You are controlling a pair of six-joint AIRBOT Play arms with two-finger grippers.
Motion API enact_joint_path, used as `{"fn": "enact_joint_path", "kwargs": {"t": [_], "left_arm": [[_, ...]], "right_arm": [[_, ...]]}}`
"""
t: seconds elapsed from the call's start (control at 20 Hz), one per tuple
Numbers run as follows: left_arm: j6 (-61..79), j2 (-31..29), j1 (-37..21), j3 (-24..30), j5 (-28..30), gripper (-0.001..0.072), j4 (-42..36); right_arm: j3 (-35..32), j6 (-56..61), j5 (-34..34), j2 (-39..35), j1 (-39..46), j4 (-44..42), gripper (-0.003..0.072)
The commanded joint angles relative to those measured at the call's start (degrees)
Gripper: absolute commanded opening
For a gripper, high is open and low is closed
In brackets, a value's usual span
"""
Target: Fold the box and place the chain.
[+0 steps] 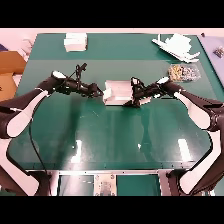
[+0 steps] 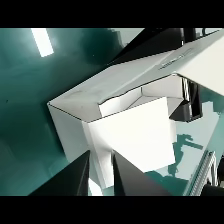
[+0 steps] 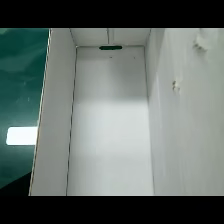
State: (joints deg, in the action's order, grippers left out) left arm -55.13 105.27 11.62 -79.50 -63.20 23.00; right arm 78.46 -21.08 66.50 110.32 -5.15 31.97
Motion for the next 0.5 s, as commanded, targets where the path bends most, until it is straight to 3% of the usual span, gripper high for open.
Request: {"fn": "enact_joint_path", "kwargs": {"t": [0.0,0.1,0.2,0.45], "left_arm": [[-0.04,-0.09,0.24,-0.15,-0.24,0.0189,-1.07],[-0.46,-0.09,0.52,-0.13,0.57,0.019,-0.24],[-0.87,-0.09,1.46,-0.13,2.16,0.0257,0.09],[-2.4,-0.15,3.45,-0.52,4.66,0.0257,2.75]], "right_arm": [[-0.02,0.0,0.02,0.0,0.0,-0.02,0.0622],[-0.02,0.0,0.02,0.0,-0.02,-0.02,0.0622],[-0.02,0.0,0.02,0.0,-0.02,-0.02,0.0622],[-0.02,0.0,0.02,0.0,0.0,-0.02,0.0622]]}}
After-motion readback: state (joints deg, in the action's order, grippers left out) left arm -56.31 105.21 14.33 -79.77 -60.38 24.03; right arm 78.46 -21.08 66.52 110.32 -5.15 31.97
